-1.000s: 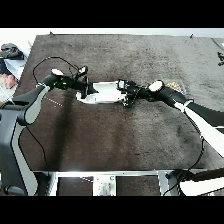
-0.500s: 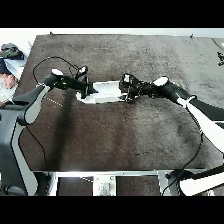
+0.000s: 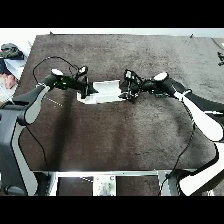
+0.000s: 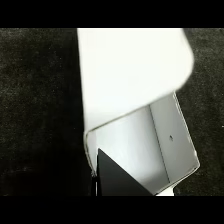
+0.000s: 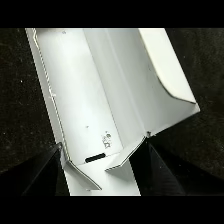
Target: Fold the box and place the chain.
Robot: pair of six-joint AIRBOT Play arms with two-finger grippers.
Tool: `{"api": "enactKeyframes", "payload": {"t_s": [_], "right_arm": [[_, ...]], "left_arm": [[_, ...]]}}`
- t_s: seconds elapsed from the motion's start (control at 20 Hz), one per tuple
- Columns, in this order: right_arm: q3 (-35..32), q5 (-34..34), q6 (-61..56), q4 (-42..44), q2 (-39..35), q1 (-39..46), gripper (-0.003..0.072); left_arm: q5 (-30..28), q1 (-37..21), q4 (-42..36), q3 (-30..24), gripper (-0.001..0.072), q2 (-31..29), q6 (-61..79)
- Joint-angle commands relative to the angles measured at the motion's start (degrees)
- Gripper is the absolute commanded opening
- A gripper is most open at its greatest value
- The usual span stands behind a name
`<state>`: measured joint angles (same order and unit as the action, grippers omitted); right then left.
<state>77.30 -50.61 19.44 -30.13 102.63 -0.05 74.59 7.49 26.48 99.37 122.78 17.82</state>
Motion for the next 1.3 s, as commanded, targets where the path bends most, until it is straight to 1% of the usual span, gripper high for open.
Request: {"api": "enactKeyframes", "payload": {"t_s": [0.0, 0.25, 0.4, 0.6, 0.8, 1.25], "right_arm": [[2.67, -2.73, -1.44, -0.26, 1.92, 1.16, 0.0591], [3.96, -4.92, 0.79, -0.33, 3.10, 1.20, 0.0591], [9.29, -10.58, -0.20, -0.26, 7.06, 1.20, 0.0591], [13.90, -14.51, -0.83, -0.31, 10.62, 1.18, 0.0591], [14.71, -15.72, -1.25, -0.74, 12.74, 1.11, 0.0591], [14.86, -15.63, 0.04, -1.97, 14.67, -0.24, 0.0590]], "left_arm": [[-0.02, -0.02, 0.02, -0.02, 0.0012, 0.02, 0.02], [-0.02, -0.02, 0.00, -0.02, 0.0012, 0.02, 0.02], [-0.02, -0.02, 0.00, -0.02, 0.0012, 0.02, 0.02], [-0.02, -0.02, 0.00, -0.02, 0.0012, 0.02, 0.02], [-0.02, -0.02, -0.28, -0.02, 0.0012, 0.02, 0.02], [-0.02, -0.02, -1.49, -0.02, 0.0012, 0.04, 0.02]]}}
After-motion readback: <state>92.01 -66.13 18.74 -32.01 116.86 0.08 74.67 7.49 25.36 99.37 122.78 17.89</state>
